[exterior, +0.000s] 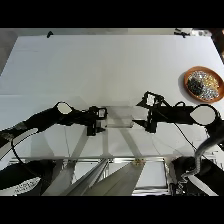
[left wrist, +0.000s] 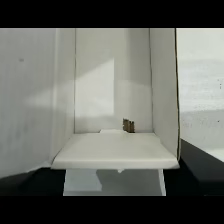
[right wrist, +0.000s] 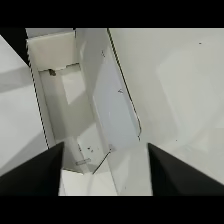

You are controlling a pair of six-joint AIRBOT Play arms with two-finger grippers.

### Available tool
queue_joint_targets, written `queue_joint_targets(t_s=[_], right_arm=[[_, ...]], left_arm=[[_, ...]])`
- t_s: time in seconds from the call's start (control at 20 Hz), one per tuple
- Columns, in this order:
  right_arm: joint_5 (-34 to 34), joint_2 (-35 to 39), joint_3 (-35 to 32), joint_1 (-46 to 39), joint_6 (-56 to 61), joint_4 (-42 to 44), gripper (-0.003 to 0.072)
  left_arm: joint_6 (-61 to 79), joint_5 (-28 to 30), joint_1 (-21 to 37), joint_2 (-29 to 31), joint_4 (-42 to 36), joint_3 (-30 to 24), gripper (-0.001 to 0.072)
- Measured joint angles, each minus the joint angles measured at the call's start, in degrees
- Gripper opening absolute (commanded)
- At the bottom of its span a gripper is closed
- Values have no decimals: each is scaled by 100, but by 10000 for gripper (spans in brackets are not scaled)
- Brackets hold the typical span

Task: Fold the box and place the chain.

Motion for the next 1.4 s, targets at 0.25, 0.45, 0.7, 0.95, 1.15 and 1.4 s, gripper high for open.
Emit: queue_joint_targets(t_s=[0.25,0.45,0.7,0.95,1.15,1.4], right_arm=[[225,-354,0,205,-304,341,52],[-271,-726,0,717,-702,697,12],[-1926,-1176,0,1073,-831,1596,12],[-3029,-1797,0,1150,-201,1978,12],[-3359,-2221,4,1163,363,2061,12],[-3381,-2487,7,1163,691,2074,12]], left_arm=[[-114,162,-2,61,59,-2,274],[-140,199,-4,70,61,-2,273],[-151,201,-4,72,61,-2,273],[-155,203,-4,70,59,-2,273],[-160,216,-2,70,57,0,273],[-166,219,-2,70,50,0,273]])
